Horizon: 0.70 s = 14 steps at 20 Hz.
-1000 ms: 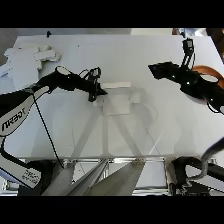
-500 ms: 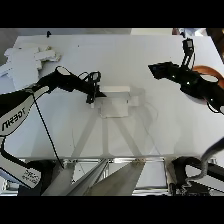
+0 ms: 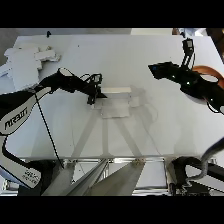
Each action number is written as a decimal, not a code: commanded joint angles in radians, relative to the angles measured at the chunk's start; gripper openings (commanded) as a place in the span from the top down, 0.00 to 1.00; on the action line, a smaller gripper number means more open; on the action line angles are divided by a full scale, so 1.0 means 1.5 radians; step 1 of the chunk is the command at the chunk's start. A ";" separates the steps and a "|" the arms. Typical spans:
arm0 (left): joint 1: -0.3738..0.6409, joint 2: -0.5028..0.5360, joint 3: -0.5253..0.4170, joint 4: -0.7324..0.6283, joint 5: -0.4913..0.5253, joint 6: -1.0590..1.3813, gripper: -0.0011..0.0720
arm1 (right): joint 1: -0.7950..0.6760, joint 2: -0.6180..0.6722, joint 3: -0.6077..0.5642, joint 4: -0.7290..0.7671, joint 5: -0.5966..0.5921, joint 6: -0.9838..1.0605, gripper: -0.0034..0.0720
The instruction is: Fold the box and place the chain.
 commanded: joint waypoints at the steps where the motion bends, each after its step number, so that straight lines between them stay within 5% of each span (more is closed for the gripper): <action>1: 0.000 -0.001 0.000 -0.004 0.026 0.003 0.98 | 0.000 0.000 0.000 0.000 0.000 0.000 0.43; 14: 0.000 -0.001 0.000 -0.004 0.025 0.001 0.96 | 0.000 0.000 0.000 0.006 0.005 0.000 0.43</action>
